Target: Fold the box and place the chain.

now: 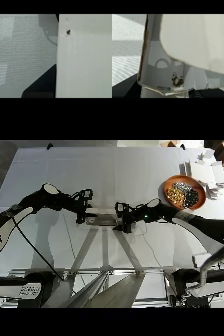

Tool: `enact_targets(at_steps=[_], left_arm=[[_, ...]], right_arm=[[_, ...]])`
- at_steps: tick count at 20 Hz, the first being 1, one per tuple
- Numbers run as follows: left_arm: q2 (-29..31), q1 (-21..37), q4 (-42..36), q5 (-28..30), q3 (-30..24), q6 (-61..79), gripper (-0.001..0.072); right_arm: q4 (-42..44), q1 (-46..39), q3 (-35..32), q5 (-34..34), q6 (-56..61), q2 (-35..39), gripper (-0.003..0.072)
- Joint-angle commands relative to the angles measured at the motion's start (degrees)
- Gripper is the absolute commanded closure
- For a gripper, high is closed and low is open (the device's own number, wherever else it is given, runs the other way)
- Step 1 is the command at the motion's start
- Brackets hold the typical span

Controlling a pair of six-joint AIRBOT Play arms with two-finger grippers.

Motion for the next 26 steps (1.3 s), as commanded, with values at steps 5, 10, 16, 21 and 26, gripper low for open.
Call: enact_targets(at_steps=[5, 10, 16, 21, 26], left_arm=[[0.0, 0.0, 0.0, -0.3, 0.0, 0.0, 0.0697], [0.2, 0.1, 0.0, -1.1, 0.0, 0.0, 0.0352], [3.1, 0.1, 1.8, -1.2, 0.0, -1.5, 0.0308], [6.8, 1.8, 12.4, -2.3, 0.0, -11.3, 0.0309], [13.2, 6.3, 15.3, -4.4, 0.0, -12.8, 0.0333]], right_arm=[[0.0, 0.1, 0.0, 0.0, 0.0, 0.0, 0.0137], [0.0, 0.1, 0.0, 0.0, 0.0, 0.0, 0.0137], [0.0, 0.1, 0.0, 0.0, 0.0, 0.0, 0.0137], [0.0, 0.1, 0.0, 0.0, 0.0, 0.0, 0.0137], [0.0, 0.1, 0.0, 0.0, 0.0, 0.0, 0.0137]])
